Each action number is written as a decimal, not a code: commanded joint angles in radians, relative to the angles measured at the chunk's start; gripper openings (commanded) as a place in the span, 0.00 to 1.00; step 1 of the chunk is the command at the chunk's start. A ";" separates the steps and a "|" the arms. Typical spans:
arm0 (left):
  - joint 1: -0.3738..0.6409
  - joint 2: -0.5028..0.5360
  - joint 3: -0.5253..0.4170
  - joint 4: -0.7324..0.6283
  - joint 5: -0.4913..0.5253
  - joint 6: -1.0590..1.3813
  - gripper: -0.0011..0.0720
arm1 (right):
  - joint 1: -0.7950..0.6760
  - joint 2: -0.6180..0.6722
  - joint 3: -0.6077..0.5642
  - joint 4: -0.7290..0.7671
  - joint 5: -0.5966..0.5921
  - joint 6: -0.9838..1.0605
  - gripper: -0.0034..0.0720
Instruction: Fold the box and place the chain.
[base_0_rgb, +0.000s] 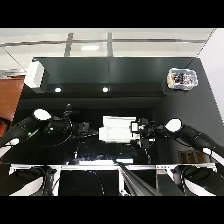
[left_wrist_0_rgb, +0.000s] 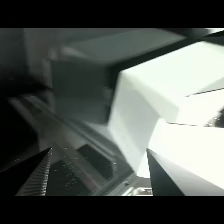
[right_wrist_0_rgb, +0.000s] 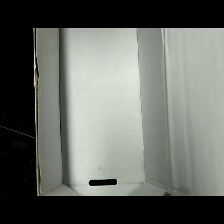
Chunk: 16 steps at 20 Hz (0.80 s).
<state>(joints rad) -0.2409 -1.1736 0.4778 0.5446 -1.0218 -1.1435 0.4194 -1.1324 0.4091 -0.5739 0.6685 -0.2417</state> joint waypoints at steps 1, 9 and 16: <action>0.010 0.001 0.001 -0.100 -0.013 0.084 0.97 | 0.000 -0.001 0.000 0.000 0.000 0.000 0.21; -0.100 0.001 0.001 -0.190 0.006 0.176 0.95 | 0.000 -0.001 0.000 0.000 0.001 0.000 0.21; -0.111 0.003 0.009 -0.196 -0.008 0.175 0.78 | 0.000 -0.001 0.000 0.000 0.000 0.000 0.21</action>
